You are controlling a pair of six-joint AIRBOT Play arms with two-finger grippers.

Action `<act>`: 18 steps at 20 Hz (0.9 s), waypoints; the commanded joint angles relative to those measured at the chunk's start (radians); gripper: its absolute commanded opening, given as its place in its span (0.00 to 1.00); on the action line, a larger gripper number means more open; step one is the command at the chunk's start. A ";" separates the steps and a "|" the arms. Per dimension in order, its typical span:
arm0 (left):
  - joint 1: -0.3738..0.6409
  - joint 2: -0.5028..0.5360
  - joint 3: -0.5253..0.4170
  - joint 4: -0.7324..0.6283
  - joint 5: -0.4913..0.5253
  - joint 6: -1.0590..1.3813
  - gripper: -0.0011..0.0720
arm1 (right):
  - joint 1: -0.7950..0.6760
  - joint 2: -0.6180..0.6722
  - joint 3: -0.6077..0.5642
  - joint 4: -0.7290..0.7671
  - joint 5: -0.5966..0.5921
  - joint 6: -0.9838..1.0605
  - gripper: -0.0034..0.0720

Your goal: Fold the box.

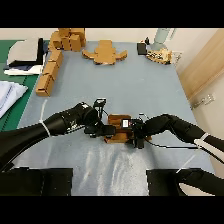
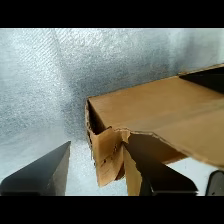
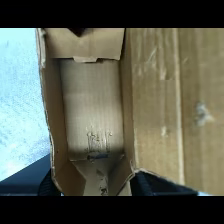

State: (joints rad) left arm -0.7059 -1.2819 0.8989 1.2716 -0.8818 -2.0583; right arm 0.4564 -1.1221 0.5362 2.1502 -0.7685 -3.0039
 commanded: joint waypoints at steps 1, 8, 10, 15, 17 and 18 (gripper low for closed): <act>-0.013 -0.032 0.034 0.018 -0.020 -0.014 0.70 | 0.000 0.000 0.000 0.000 0.000 0.001 0.71; -0.032 -0.103 0.117 0.068 -0.061 -0.055 0.70 | -0.001 0.000 0.000 0.000 0.000 0.002 0.71; -0.032 -0.119 0.120 0.066 -0.060 -0.056 0.70 | 0.000 0.000 0.000 0.000 0.000 0.001 0.71; -0.036 -0.126 0.120 0.047 -0.027 -0.057 0.60 | -0.001 0.000 0.000 0.000 0.000 0.001 0.71; -0.037 -0.137 0.120 0.024 -0.024 -0.056 0.32 | -0.001 0.000 0.000 0.000 0.000 0.001 0.71; -0.037 -0.142 0.120 0.014 -0.017 -0.056 0.32 | -0.001 0.000 0.000 0.000 0.000 0.001 0.71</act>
